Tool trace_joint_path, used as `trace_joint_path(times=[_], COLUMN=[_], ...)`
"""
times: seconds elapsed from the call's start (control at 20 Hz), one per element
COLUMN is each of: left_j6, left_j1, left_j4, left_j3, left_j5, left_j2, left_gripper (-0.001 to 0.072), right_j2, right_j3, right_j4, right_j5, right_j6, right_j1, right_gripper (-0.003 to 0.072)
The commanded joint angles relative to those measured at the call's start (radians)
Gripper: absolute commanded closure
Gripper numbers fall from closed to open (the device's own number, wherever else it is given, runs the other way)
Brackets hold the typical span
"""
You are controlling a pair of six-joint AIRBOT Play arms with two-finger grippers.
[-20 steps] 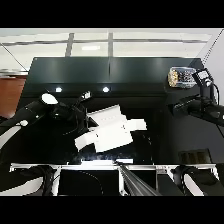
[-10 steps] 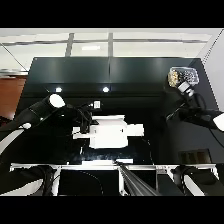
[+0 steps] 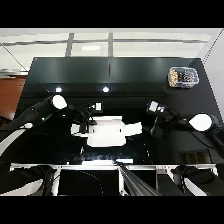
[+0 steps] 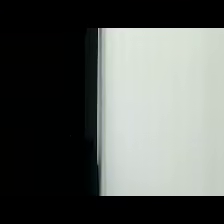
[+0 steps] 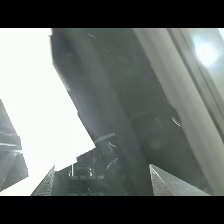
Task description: Fold the box and place the chain.
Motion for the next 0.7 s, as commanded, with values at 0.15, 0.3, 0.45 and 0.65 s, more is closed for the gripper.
trace_joint_path(times=[0.15,0.3,0.45,0.65], left_j6=[-0.007,-0.007,-0.008,-0.008], left_j1=[0.000,0.000,0.000,0.000], left_j4=[0.011,0.011,0.011,0.011], left_j3=[0.001,0.001,0.001,0.001], left_j5=[0.016,0.016,0.014,0.014], left_j2=[0.000,0.000,0.000,0.000], left_gripper=[0.0682,0.0681,0.0681,0.0681], right_j2=[-0.095,-0.160,-0.208,-0.230], right_j3=[-0.002,-0.002,-0.002,-0.002], right_j4=[0.039,0.039,0.039,0.055], right_j5=[-0.041,-0.089,-0.135,-0.153], right_j6=[-0.075,-0.116,-0.146,-0.151], right_j1=[0.183,0.257,0.328,0.381], right_gripper=[-0.0016,-0.0016,-0.0016,-0.0016])
